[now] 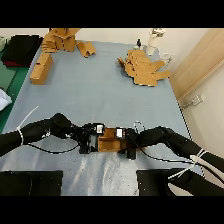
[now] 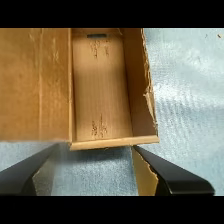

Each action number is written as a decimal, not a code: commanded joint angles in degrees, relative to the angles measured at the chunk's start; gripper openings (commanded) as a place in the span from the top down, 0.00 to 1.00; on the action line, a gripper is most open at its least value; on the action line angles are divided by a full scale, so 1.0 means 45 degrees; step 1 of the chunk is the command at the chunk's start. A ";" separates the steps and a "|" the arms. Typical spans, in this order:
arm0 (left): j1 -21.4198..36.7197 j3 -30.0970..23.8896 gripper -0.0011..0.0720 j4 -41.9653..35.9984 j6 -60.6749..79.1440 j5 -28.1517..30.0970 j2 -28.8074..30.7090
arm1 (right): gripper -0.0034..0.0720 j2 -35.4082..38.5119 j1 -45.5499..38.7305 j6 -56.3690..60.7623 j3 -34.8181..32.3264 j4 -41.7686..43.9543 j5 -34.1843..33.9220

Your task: Fold the box.

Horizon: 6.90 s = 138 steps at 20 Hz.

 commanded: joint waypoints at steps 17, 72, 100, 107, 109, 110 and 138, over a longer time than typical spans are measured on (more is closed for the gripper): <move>0.0709 -0.0413 0.03 0.0112 0.0083 -0.0957 0.0325 | 0.50 0.0010 0.0000 0.0015 -0.0005 0.0015 0.0005; -0.1044 -0.0612 0.03 -0.0651 -0.0544 0.1753 0.0369 | 0.50 0.0010 0.0000 0.0015 -0.0005 0.0015 0.0005; -0.1127 -0.0607 0.27 -0.0656 -0.0544 0.1855 0.0350 | 0.50 0.0010 0.0000 0.0015 -0.0005 0.0015 0.0005; -0.1127 -0.0607 0.27 -0.0651 -0.0544 0.1855 0.0350 | 0.50 0.0010 0.0000 0.0019 -0.0005 0.0058 -0.0102; -0.1127 -0.0607 0.27 -0.0651 -0.0544 0.1855 0.0350 | 0.50 0.0015 0.0000 0.0019 0.0000 0.0078 -0.0253; -0.1127 -0.0607 0.27 -0.0656 -0.0549 0.1855 0.0350 | 0.15 0.0039 0.0000 0.0019 0.0010 0.0063 -0.0340; -0.1127 -0.0607 0.27 -0.0656 -0.0544 0.1855 0.0350 | 0.01 0.7325 -0.0107 2.2522 0.0087 -0.0287 -0.2599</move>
